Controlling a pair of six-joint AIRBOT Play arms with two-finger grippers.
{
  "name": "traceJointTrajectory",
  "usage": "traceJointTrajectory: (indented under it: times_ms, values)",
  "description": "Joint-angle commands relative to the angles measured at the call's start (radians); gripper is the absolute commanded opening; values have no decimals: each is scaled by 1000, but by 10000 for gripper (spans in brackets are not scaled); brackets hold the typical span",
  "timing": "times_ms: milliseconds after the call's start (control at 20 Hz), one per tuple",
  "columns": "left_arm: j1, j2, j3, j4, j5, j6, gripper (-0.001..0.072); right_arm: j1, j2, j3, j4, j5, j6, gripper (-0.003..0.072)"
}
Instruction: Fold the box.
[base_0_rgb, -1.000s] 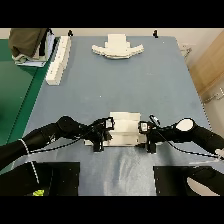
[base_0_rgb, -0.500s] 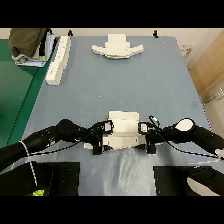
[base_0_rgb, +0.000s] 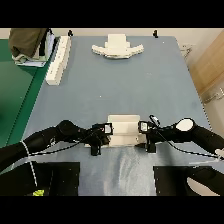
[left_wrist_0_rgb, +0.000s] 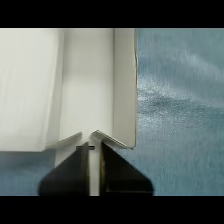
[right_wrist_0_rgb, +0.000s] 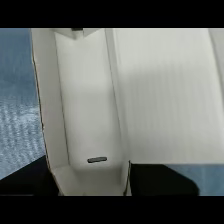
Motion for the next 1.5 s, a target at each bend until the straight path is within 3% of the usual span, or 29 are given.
traceJointTrajectory:
  times_ms: [0,250,400,500,600,700,850,950,1150,1300,1450]
  values:
    - [2,56,11,89,23,-126,15,1,0,0,-1,14,-3,504]
    - [3,222,11,398,14,-476,15,1,0,0,-1,14,-3,503]
    - [36,336,11,599,-26,-916,15,1,0,0,-1,14,-3,504]
    - [122,378,11,775,-125,-1408,15,1,0,0,-1,14,-3,503]
    - [259,373,11,890,-326,-1819,15,1,0,0,-1,14,-3,503]
    - [412,348,11,818,-470,-1842,15,1,0,0,-1,14,-3,503]
    - [613,289,11,595,-565,-1672,14,1,0,0,-1,14,-3,504]
    - [679,235,11,511,-596,-1598,14,1,0,0,-1,14,-3,503]
    - [616,128,11,433,-533,-1553,14,1,0,0,-1,14,-3,504]
    - [526,108,11,431,-410,-1568,14,1,0,0,-1,14,-3,504]
    - [517,90,3,431,-379,-1582,13,1,0,0,-1,14,-3,504]
